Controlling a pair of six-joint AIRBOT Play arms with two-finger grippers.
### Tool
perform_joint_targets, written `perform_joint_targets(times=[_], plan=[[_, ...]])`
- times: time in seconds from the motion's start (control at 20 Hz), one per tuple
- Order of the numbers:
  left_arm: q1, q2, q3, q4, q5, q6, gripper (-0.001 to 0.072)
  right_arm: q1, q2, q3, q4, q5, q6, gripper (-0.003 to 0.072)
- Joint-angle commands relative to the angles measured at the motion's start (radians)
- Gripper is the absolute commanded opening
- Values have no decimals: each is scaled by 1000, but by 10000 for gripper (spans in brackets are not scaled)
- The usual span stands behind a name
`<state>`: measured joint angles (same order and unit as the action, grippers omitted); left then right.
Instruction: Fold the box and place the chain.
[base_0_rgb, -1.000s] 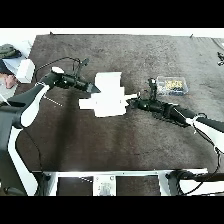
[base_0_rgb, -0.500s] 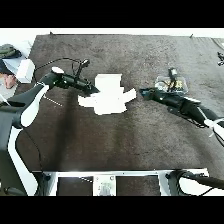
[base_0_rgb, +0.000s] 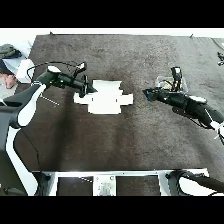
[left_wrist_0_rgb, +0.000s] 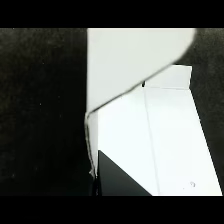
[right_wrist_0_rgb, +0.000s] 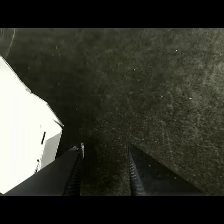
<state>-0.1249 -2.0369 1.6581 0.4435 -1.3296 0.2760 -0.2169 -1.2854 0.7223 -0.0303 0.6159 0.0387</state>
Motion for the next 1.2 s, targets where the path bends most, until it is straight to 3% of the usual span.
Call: perform_joint_targets(times=[0.0, 0.2, 0.3, 0.45, 0.75, 1.15], plan=[[5, 2, -35, -64, 8, 112, 4, 7, 2, 0, -16, -16, 11, 331], [34, 2, -129, -175, 34, 221, 4, 8, 2, -3, -19, -22, 11, 331], [40, 2, -153, -158, 39, 261, 4, 8, 2, -3, -19, -22, 10, 331], [24, 0, -153, -68, 83, 256, 5, 8, 2, -3, -19, -22, 10, 331], [20, -2, -153, -55, 119, 257, 10, 8, 2, -3, -58, -20, 11, 331], [20, -1, -153, -58, 117, 256, 11, 70, 2, 41, -197, 145, -87, 335]])
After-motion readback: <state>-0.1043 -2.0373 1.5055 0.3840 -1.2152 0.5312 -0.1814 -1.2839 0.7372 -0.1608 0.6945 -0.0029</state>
